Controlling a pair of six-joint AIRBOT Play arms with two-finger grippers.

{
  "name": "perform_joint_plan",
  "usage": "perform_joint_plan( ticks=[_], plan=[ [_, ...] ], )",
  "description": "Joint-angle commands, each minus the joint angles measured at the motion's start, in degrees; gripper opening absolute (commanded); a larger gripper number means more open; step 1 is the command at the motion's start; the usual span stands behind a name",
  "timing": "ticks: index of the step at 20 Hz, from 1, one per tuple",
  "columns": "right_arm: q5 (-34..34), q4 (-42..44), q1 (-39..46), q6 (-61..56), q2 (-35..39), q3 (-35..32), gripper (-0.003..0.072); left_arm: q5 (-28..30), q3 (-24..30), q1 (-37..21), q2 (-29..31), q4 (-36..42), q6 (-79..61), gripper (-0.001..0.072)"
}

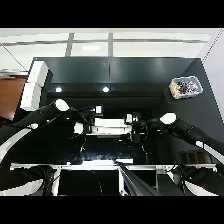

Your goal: Fold the box and place the chain.

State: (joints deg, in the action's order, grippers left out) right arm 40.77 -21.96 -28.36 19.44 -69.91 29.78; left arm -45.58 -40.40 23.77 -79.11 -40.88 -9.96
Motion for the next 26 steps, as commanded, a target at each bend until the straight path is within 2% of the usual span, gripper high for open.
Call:
perform_joint_plan(
  ticks=[1,15,20,26],
  plan=[
    [-0.07,-2.32,0.02,-2.08,-0.61,-0.02,0.0694,0.11,-0.02,0.61,-0.02,0.0,0.15,0.0029],
    [-0.74,-5.38,-0.04,-6.25,-0.96,-0.02,0.0693,-0.09,-0.02,0.61,-0.02,0.02,0.35,0.0029],
    [-4.44,-10.1,-3.74,-9.84,-1.31,0.0,0.0693,-0.09,-0.02,0.61,-0.02,0.02,0.42,0.0029],
    [-5.79,-9.94,-3.78,-11.34,-1.33,0.09,0.0693,-0.42,-0.02,0.61,-0.02,0.0,1.4,0.0029]
  ],
)
